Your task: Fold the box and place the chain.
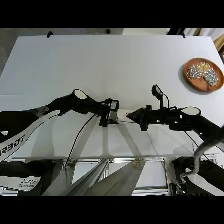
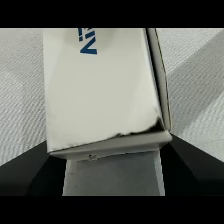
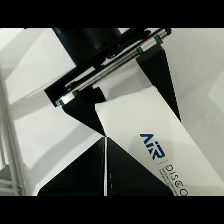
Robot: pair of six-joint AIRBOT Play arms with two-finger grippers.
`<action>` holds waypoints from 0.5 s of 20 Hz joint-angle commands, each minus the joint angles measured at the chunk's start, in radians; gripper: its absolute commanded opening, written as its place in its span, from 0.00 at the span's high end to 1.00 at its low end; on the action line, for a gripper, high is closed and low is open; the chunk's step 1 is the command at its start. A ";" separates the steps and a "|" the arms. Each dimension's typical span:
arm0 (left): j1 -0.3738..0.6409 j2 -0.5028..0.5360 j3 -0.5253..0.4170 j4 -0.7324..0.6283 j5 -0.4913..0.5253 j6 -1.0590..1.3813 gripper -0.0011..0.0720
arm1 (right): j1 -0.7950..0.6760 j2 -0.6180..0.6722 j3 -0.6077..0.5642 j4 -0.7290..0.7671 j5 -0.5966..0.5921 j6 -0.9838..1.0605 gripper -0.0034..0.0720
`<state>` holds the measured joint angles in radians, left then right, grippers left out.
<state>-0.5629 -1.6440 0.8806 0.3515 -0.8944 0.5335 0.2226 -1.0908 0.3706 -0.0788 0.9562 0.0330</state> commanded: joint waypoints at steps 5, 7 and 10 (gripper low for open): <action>0.000 0.001 0.001 0.000 0.000 0.001 0.79 | 0.000 -0.019 -0.006 -0.081 -0.011 0.042 0.94; 0.000 0.001 0.001 0.000 0.000 0.001 0.79 | 0.000 -0.019 -0.014 -0.083 -0.017 0.046 0.94; 0.000 0.001 0.001 0.000 0.000 0.001 0.79 | 0.000 -0.019 -0.050 -0.081 -0.037 0.046 0.94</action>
